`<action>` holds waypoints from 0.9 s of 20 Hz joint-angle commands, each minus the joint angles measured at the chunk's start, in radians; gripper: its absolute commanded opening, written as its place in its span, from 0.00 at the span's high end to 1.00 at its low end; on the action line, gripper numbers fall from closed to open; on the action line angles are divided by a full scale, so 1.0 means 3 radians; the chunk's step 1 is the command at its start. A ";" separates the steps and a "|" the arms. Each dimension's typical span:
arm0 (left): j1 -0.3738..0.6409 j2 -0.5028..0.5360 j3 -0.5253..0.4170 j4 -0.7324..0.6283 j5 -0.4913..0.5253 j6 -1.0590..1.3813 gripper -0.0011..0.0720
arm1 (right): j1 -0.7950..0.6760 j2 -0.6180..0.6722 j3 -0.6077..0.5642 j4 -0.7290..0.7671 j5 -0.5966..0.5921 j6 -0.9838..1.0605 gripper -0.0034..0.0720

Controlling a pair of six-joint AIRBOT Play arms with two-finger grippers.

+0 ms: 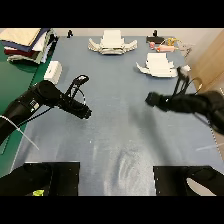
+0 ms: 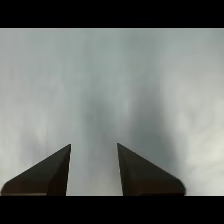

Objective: Fold the box.

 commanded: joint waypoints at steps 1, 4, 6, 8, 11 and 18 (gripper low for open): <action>0.0000 0.0003 -0.0003 0.0001 0.0000 0.0001 0.97 | -0.1047 -0.0518 0.1072 -0.0024 -0.0797 -0.0877 0.36; 0.0000 0.0003 -0.0003 0.0001 0.0000 0.0001 0.97 | -0.1977 -0.1456 0.2185 0.0062 -0.1102 -0.1354 0.36; 0.0000 0.0003 -0.0003 0.0001 0.0000 0.0001 0.97 | -0.2345 -0.2107 0.2789 0.0266 -0.1101 -0.1509 0.36; 0.0000 0.0003 -0.0003 0.0001 0.0001 0.0001 0.97 | -0.2553 -0.2767 0.3324 0.0631 -0.1105 -0.1665 0.36; 0.0000 0.0003 -0.0003 0.0001 0.0000 0.0001 0.97 | -0.2628 -0.3466 0.3777 0.1002 -0.0913 -0.1760 0.43; 0.0000 0.0003 -0.0003 0.0003 0.0001 0.0001 0.97 | -0.2613 -0.4284 0.4236 0.1676 -0.0415 -0.2157 0.48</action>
